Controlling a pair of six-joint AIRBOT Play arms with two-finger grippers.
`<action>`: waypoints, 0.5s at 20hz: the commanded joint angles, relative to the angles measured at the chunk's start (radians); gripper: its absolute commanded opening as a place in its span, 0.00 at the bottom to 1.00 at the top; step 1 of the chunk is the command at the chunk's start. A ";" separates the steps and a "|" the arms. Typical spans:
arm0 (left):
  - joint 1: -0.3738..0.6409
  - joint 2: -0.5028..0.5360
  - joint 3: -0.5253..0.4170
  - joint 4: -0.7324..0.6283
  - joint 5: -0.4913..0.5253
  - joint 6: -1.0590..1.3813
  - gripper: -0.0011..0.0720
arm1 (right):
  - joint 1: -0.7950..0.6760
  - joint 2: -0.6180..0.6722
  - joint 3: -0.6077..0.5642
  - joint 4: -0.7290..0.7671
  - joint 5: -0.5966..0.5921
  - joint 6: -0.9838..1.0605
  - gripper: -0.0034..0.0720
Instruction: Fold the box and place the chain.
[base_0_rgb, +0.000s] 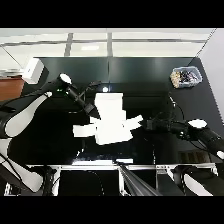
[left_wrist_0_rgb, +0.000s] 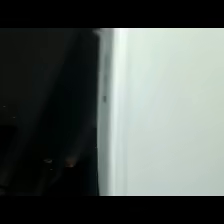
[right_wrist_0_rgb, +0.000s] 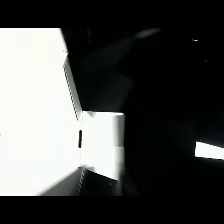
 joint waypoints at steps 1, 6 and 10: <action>0.004 0.005 0.003 0.004 -0.002 0.005 0.05 | -0.014 0.002 0.010 -0.032 0.015 -0.001 0.97; -0.037 0.157 -0.074 0.002 0.083 0.033 0.04 | -0.183 0.002 0.262 -0.364 0.340 0.003 0.97; -0.099 0.459 -0.370 -0.124 0.490 0.379 0.05 | -0.210 0.002 0.408 -0.526 0.498 -0.002 0.97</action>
